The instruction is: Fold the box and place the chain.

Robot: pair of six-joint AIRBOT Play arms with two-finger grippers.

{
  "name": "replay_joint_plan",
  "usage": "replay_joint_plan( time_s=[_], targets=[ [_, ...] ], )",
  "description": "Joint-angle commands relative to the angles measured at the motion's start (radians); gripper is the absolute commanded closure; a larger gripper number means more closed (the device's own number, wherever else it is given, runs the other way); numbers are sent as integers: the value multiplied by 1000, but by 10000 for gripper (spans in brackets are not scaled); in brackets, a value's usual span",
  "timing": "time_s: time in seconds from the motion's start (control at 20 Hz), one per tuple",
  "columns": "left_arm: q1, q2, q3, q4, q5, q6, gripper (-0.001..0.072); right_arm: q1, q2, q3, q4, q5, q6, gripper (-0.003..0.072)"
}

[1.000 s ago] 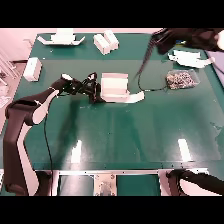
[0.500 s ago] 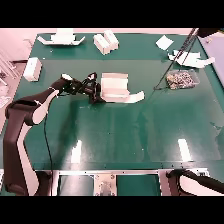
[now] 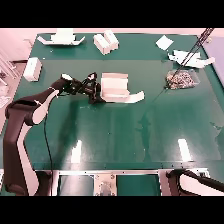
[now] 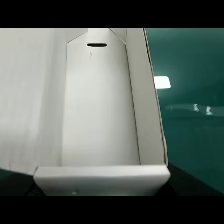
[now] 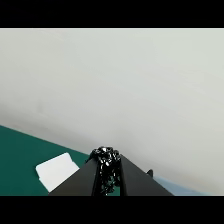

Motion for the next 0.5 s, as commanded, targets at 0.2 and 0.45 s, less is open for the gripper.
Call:
replay_joint_plan(
  time_s=[0.2,0.45],
  targets=[
    [0,0,0,0,-5,0,311,-80,-29,57,-1,-99,-44,675],
    [0,0,0,0,-4,0,311,-92,-66,56,0,-104,-42,675]
  ],
)
